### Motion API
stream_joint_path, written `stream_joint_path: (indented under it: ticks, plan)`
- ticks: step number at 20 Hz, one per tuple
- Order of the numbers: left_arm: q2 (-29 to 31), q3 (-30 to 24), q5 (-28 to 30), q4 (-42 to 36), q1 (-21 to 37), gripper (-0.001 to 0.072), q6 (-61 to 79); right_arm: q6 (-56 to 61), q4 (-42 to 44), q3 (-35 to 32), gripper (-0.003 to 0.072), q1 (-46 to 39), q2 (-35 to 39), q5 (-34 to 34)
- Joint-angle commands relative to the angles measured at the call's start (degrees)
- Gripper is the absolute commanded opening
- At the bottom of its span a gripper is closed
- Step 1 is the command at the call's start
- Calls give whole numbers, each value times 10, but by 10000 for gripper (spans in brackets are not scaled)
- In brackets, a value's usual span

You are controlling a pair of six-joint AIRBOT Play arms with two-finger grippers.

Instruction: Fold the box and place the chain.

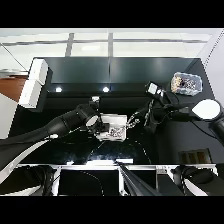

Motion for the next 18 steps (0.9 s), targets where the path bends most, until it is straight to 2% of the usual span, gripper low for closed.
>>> stream_joint_path:
  ticks: [1, 3, 6, 13, 14, 15, 16, 18]
  plan:
    - [0, 0, 0, 0, 0, 26, 0, 5, 154, 5, 41, -2, 15, 37]
    - [0, 0, 0, 0, 0, 26, 0, -10, 210, 5, 41, 2, 15, 37]
    - [0, 0, 0, 0, 0, 26, 0, -16, 245, 5, 41, 21, 14, 34]
    - [0, 0, 0, 0, 0, 26, 0, -6, 195, 2, 43, 48, -55, 29]
    - [0, 0, 0, 0, 0, 26, 0, -6, 177, 2, 137, 48, -66, 25]
    - [0, 0, 0, 0, 0, 26, 0, -6, 154, 2, 414, 47, -69, 19]
    - [0, 0, -1, 0, 0, 26, 0, 3, 126, 2, 589, 45, -67, 10]
    - [0, 0, -2, 0, 0, 26, 0, 5, 83, 2, 595, 17, -56, 17]
